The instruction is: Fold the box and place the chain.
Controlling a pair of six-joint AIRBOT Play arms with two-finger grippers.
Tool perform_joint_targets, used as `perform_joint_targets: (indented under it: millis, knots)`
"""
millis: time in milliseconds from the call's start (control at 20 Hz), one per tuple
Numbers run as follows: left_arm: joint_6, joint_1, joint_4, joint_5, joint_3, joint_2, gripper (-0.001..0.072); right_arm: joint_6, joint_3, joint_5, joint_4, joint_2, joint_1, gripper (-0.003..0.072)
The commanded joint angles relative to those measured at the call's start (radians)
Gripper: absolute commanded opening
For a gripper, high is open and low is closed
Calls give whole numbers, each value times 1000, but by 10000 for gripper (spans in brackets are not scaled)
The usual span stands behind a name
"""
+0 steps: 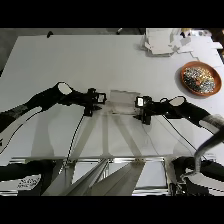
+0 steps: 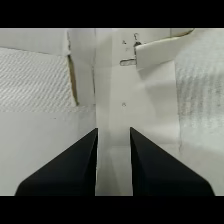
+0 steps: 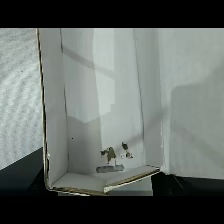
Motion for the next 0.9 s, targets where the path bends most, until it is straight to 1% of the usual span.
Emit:
perform_joint_targets:
  millis: [0, 300, 600, 850]
  knots:
    - [44, -16, -6, 4, 0, -35, 227, 0, 0, 0, 0, 0, 0, 404]
    - [42, -18, 2, 38, 0, -31, 230, 0, 0, 0, 0, 0, 0, 404]
    - [49, -11, 0, 41, 0, 55, 231, 0, 0, 0, 0, 0, 0, 404]
    - [96, -17, -21, 41, 0, 49, 231, 0, 0, 0, 0, 0, 0, 404]
